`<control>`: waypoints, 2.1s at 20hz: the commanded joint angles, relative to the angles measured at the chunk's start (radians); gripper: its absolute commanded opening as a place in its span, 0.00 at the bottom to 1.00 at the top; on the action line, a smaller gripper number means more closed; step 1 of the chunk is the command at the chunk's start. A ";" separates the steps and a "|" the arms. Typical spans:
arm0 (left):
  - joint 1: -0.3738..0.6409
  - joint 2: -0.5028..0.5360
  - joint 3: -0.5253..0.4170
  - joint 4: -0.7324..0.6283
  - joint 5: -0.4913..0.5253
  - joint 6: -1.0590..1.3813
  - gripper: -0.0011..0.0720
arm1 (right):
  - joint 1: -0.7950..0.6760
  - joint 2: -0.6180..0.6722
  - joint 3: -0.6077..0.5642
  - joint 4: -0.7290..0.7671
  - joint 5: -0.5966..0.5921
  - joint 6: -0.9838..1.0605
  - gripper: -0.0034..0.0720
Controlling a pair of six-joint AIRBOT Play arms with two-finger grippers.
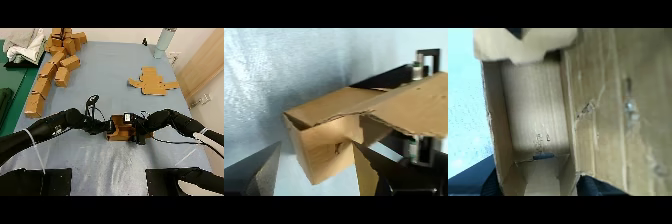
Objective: Fold the box.
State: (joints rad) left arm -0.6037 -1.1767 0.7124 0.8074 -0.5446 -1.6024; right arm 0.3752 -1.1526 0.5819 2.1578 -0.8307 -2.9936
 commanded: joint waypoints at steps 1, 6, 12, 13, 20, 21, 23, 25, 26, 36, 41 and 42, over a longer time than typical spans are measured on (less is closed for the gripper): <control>-0.077 -0.058 0.094 0.362 -0.053 -0.350 0.92 | 0.001 0.000 0.000 0.000 0.000 0.000 0.72; -0.145 -0.179 0.244 0.529 -0.197 -0.541 0.92 | 0.001 0.000 0.000 0.000 0.000 0.000 0.72; -0.213 -0.254 0.360 0.713 -0.350 -0.705 0.90 | 0.000 0.000 0.000 0.000 0.000 0.000 0.72; -0.223 -0.268 0.375 0.720 -0.376 -0.710 0.90 | 0.001 0.000 0.000 0.000 0.000 0.000 0.72; -0.307 -0.393 0.528 0.824 -0.534 -0.744 0.90 | 0.001 0.000 0.000 0.000 0.000 0.000 0.72; -0.307 -0.395 0.528 0.814 -0.517 -0.744 0.90 | 0.000 0.000 0.000 0.000 0.000 0.000 0.72; -0.307 -0.395 0.528 0.813 -0.502 -0.745 0.90 | 0.001 0.000 0.000 0.000 0.000 0.000 0.72; -0.307 -0.395 0.528 0.811 -0.502 -0.762 0.90 | 0.001 0.000 0.000 0.000 0.000 0.000 0.72; -0.307 -0.395 0.528 0.809 -0.504 -0.784 0.89 | 0.001 0.000 0.000 0.000 0.000 0.000 0.72; -0.307 -0.395 0.528 0.798 -0.528 -0.797 0.03 | 0.000 0.000 0.000 0.000 0.000 0.000 0.72; -0.307 -0.395 0.528 0.797 -0.529 -0.796 0.03 | 0.001 0.000 0.000 0.000 0.000 0.000 0.72; -0.307 -0.395 0.528 0.797 -0.529 -0.796 0.03 | 0.001 0.000 0.000 0.000 0.000 0.000 0.72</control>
State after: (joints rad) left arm -0.9104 -1.5707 1.2400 1.6096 -1.0657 -2.4016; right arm 0.3748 -1.1522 0.5819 2.1559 -0.8333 -2.9948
